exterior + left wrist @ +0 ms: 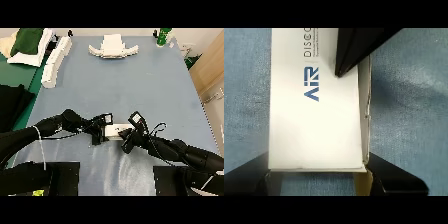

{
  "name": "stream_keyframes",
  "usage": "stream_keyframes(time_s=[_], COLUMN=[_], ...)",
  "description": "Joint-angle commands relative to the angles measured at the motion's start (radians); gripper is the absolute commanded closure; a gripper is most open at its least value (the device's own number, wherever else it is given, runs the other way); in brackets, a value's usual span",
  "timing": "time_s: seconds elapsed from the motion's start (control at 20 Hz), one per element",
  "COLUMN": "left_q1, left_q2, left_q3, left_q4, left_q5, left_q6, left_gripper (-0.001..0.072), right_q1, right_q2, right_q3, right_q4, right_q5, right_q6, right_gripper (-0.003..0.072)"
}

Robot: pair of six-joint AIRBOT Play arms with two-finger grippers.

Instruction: Fold the box.

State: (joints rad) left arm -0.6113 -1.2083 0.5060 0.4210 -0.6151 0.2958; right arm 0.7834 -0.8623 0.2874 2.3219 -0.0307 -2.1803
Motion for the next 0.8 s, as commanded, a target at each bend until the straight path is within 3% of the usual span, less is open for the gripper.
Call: stream_keyframes(time_s=[0.0,0.45,0.55,0.75], left_q1=[0.0,0.0,0.0,0.0], left_q2=[0.0,0.0,0.0,0.0], left_q3=[0.0,0.0,0.0,0.0], left_q4=[0.005,0.005,0.005,0.005], left_q5=[0.003,0.003,0.003,0.003], left_q6=[0.002,0.002,0.002,0.002], left_gripper=[0.028,0.028,0.028,0.028], right_q1=[-0.002,-0.035,-0.096,-0.303], right_q2=[0.022,0.069,0.104,0.101], right_q3=[0.006,0.007,0.023,0.142], right_q4=[-0.011,-0.015,-0.035,-0.217], right_q5=[0.049,0.034,-0.064,-0.426], right_q6=[0.0,-0.001,-0.001,0.11], right_gripper=[0.0683,0.0683,0.0683,0.0683])
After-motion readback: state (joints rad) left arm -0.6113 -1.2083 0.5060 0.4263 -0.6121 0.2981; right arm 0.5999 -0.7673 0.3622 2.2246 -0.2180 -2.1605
